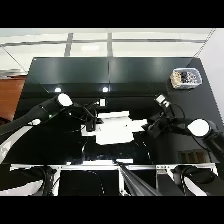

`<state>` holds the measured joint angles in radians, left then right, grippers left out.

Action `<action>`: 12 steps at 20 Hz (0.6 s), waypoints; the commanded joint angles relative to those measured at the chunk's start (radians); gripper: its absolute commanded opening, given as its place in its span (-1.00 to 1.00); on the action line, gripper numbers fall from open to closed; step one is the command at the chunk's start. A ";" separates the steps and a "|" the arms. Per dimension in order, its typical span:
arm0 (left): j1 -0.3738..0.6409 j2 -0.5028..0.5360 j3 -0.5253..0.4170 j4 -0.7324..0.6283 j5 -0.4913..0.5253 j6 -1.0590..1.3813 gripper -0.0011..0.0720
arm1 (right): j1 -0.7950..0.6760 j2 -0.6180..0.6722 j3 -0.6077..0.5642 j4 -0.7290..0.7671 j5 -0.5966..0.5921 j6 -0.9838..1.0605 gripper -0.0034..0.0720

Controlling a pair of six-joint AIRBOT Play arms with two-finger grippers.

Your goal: Fold the box and place the chain.

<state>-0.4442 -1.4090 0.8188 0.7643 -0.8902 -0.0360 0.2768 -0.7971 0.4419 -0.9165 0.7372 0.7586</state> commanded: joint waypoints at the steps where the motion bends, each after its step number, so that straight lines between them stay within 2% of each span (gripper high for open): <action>1: -0.011 -0.018 -0.003 0.015 0.032 0.010 -0.90 | 0.098 -0.006 -0.012 -0.074 -0.027 -0.018 0.99; 4: -0.011 -0.019 -0.004 0.024 0.034 0.010 -0.90 | 0.162 -0.010 -0.012 -0.083 -0.024 -0.063 0.99; 7: -0.011 -0.019 -0.004 0.024 0.048 0.010 -0.90 | 0.229 -0.012 -0.015 -0.083 -0.020 -0.405 0.99; 12: -0.011 -0.019 -0.004 0.022 0.045 0.010 -0.90 | 0.225 -0.127 -0.014 0.001 0.012 -0.592 0.97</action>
<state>-0.4553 -1.4281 0.8154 0.7853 -0.8490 -0.0261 0.4900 -0.8696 0.4278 -0.9665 0.7326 0.3305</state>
